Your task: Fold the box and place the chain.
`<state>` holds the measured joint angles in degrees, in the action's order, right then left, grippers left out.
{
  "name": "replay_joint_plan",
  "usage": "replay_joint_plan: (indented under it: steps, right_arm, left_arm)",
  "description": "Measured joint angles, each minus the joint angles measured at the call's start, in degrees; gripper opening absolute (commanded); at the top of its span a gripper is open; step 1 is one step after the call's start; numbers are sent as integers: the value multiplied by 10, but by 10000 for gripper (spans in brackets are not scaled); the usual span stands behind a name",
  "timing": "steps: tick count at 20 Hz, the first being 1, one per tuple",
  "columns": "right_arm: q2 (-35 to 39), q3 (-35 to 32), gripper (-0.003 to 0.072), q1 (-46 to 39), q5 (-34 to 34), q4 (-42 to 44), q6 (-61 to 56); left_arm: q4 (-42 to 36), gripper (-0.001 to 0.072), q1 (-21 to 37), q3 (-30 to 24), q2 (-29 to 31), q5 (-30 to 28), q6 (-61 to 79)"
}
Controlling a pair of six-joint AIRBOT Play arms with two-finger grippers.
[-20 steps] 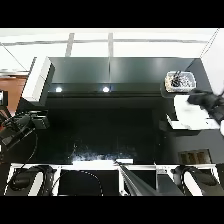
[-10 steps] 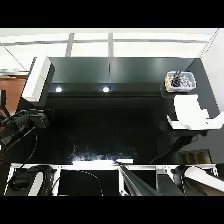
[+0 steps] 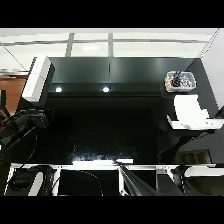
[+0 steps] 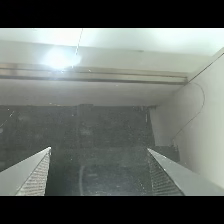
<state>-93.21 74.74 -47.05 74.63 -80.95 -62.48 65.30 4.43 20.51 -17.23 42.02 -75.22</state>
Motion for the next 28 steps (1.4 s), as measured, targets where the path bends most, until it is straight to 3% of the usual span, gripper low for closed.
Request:
replay_joint_plan:
  steps: [1,2,3,4,6,10,11,12,18,24,28]
  right_arm:
    - [-3,5,490,3,4,-6,13]
    - [-5,10,491,5,7,-12,24]
    - [-6,15,410,7,10,-18,34]
    - [-7,20,232,9,11,-20,41]
    - [-9,25,56,10,13,-23,51]
    - [-10,29,54,11,30,-9,66]
    - [-10,30,52,11,41,9,73]
    - [-10,30,-1,11,49,27,79]
    - [23,-5,10,13,96,150,94]
    - [123,-143,9,37,87,303,122]
    - [253,-292,9,101,7,435,160]
  left_arm:
    - [0,704,0,0,0,0,0]
    - [0,704,0,0,0,0,0]
    - [0,704,0,0,0,1,0]
    - [0,704,0,0,0,2,0]
    - [0,704,0,0,0,5,0]
    - [0,704,0,0,0,5,0]
    - [0,704,0,0,0,5,0]
    - [0,704,0,0,0,5,0]
    - [0,703,0,0,0,6,0]
    - [-25,703,0,0,0,15,0]
    - [-50,703,0,0,0,38,0]
